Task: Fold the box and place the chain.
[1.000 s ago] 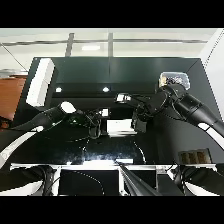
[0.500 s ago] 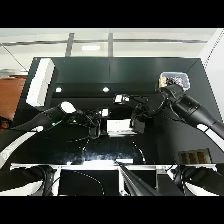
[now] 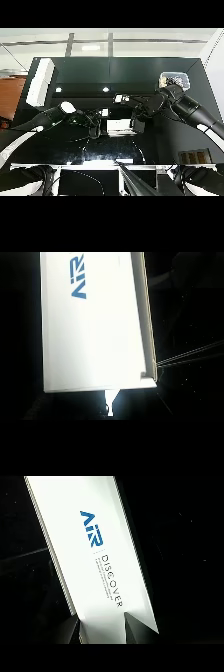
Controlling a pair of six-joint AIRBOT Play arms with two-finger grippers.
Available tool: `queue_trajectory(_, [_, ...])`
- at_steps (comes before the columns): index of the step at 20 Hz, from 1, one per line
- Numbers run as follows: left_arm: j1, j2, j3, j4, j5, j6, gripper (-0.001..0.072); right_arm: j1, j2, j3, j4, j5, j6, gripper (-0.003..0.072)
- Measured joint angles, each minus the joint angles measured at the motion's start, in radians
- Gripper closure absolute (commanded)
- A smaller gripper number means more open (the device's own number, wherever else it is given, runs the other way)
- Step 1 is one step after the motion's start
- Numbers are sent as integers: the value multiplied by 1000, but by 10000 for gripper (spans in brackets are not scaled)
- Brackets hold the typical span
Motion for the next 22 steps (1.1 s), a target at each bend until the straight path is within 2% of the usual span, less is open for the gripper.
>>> queue_trajectory(12, [0, 0, 0, 0, 0, 1, 229, 0, 0, -11, 4, -8, 17, 376])
queue_trajectory(13, [0, 0, 0, 0, 0, 1, 228, 0, 0, -14, 5, -8, 20, 298])
queue_trajectory(22, [0, 0, 0, 0, 0, 2, 229, 2, 0, -19, 5, -9, 27, 307])
